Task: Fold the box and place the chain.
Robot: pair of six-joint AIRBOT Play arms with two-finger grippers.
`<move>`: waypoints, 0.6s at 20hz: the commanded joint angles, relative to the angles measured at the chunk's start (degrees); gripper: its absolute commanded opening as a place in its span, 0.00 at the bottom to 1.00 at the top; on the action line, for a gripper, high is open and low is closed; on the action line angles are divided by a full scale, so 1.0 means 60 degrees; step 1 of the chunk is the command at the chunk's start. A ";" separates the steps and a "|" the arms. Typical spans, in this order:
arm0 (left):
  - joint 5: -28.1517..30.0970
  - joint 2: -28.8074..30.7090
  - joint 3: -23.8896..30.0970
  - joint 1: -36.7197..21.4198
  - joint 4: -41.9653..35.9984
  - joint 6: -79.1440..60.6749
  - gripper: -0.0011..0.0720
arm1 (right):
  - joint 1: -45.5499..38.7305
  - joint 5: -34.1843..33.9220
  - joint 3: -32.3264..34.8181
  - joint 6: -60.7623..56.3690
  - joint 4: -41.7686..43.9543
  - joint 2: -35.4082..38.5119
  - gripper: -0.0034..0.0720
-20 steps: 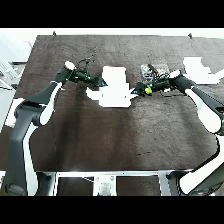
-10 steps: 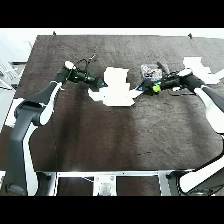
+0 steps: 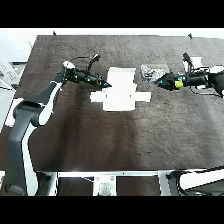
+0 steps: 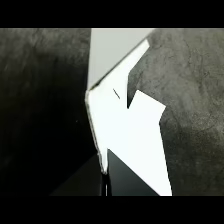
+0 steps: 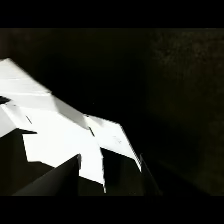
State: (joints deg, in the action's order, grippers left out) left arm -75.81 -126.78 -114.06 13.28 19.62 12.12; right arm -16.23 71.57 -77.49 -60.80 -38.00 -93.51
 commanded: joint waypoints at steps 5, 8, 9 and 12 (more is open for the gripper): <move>0.1260 0.0372 0.1814 0.0168 -0.1038 -0.4124 0.03 | -0.0113 -0.0357 0.1268 0.1523 0.0747 0.0168 0.62; 0.1497 0.0368 0.2269 0.0310 -0.1020 -0.5115 0.03 | -0.0113 -0.0390 0.1530 0.2488 0.1705 0.0168 0.62; 0.1585 0.0364 0.2350 0.0324 -0.1009 -0.5359 0.03 | -0.0117 -0.0426 0.1585 0.2758 0.1960 0.0168 0.62; 0.1814 0.0335 0.2433 0.0324 -0.0998 -0.5657 0.03 | -0.0117 -0.0426 0.1701 0.3264 0.2350 0.0168 0.58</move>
